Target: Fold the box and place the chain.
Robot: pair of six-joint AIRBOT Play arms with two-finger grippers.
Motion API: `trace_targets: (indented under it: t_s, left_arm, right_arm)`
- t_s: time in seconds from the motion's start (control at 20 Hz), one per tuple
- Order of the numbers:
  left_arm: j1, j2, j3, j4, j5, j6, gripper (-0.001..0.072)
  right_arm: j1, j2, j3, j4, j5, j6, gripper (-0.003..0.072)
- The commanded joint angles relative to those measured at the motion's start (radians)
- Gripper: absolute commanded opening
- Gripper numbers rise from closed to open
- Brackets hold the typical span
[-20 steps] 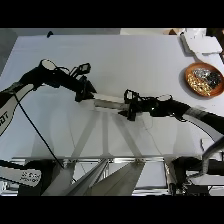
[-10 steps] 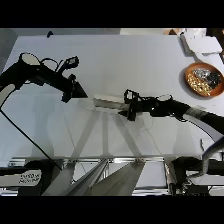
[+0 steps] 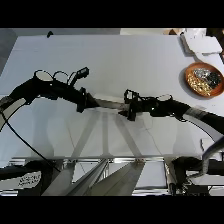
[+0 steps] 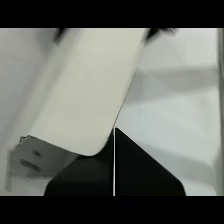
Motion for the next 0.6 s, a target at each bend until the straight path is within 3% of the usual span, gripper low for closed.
trace_targets:
  t_s: [0.0, 0.1, 0.25, 0.55]
  left_arm:
    - [-0.004, 0.0, -0.016, -0.219, 0.28, -0.004, 0.0008]
    - [-0.005, -0.004, -0.016, -0.245, 0.428, -0.005, 0.0008]
    - [-0.005, -0.028, -0.016, -0.274, 0.529, -0.015, 0.0008]
    - [-0.005, -0.095, -0.016, -0.291, 0.48, -0.113, 0.0007]
  right_arm:
    - [0.0, 0.0, 0.001, 0.0, 0.0, 0.0, 0.0448]
    - [0.0, 0.0, 0.001, 0.0, 0.0, 0.0, 0.0448]
    - [0.0, 0.0, 0.001, 0.0, 0.0, 0.0, 0.0448]
    - [0.0, 0.0, 0.001, 0.0, 0.0, 0.0, 0.0448]
